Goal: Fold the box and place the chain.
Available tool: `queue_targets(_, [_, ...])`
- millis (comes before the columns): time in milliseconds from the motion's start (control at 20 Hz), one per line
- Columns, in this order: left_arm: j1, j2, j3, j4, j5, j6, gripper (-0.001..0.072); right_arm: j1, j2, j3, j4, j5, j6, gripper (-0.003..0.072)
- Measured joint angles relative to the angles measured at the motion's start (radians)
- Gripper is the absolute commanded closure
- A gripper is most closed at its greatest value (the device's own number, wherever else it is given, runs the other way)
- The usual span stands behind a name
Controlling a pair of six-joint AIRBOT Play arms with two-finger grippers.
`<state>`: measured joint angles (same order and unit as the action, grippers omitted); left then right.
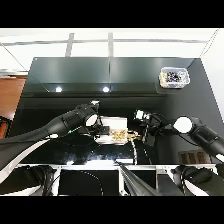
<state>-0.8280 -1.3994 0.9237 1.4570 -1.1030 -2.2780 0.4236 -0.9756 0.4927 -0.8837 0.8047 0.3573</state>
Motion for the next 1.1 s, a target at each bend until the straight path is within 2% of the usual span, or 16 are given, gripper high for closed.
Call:
queue_targets(200, [0.0, 0.0, 0.0, 0.0, -0.001, 0.0, 0.0677, 0.022, -0.055, -0.011, 0.13, -0.024, -0.159, -0.0029])
queue_targets(400, [0.0, 0.0, 0.0, 0.0, -0.001, 0.0, 0.0677, 0.062, -0.087, -0.024, 0.172, -0.055, -0.212, -0.0028])
queue_targets(650, [0.0, 0.0, 0.0, 0.0, -0.002, 0.0, 0.0677, 0.083, -0.111, -0.031, 0.17, -0.132, -0.229, -0.0027])
queue_targets(1050, [0.0, 0.0, 0.0, 0.0, -0.002, 0.0, 0.0677, 0.087, -0.141, -0.031, 0.101, -0.156, -0.234, -0.0026])
queue_targets(1100, [0.0, 0.0, 0.0, 0.0, -0.002, 0.0, 0.0677, 0.089, -0.144, -0.031, 0.101, -0.159, -0.234, 0.0013])
